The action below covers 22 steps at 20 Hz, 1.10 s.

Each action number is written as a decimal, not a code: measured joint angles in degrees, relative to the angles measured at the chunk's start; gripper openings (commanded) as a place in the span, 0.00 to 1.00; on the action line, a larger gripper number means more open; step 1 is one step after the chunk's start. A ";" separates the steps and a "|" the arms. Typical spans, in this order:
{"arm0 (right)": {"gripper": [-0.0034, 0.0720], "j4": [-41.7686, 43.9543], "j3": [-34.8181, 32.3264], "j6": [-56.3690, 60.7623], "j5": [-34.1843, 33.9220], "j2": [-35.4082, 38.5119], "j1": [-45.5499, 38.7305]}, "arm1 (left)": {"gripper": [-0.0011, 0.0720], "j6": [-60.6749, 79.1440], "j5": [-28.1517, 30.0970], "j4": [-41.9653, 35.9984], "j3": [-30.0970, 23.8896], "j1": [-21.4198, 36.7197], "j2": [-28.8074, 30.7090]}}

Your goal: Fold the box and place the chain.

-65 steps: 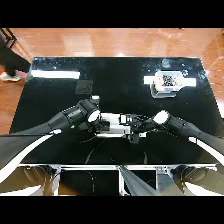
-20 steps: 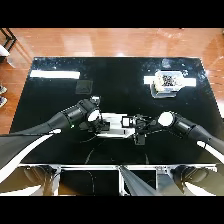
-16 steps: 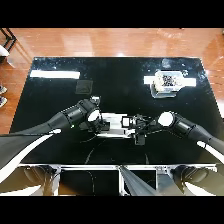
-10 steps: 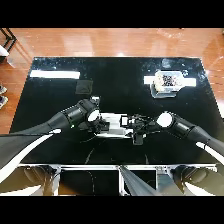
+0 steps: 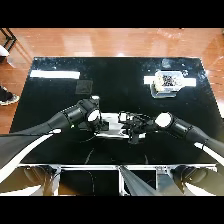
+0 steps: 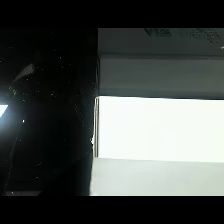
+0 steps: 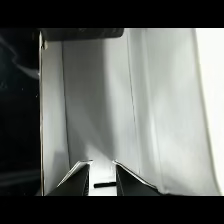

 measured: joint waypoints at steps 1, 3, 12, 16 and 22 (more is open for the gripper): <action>0.33 0.59 0.00 0.02 -0.13 -0.42 0.02 | 0.05 0.00 0.00 0.00 0.00 0.02 0.00; 0.59 1.27 0.02 0.04 -0.28 -0.94 0.00 | 0.05 0.00 0.04 0.00 0.00 0.00 0.00; 0.41 2.01 0.02 0.46 -0.83 -1.55 0.02 | 0.05 -0.04 0.11 -0.17 0.00 0.02 0.00; 0.27 2.08 0.02 1.31 -1.22 -1.55 0.00 | 0.05 -0.15 0.20 -0.24 0.00 0.02 0.00; 0.07 1.60 0.02 12.35 1.66 1.53 -5.42 | 0.05 -0.13 0.24 -0.33 0.00 0.02 0.00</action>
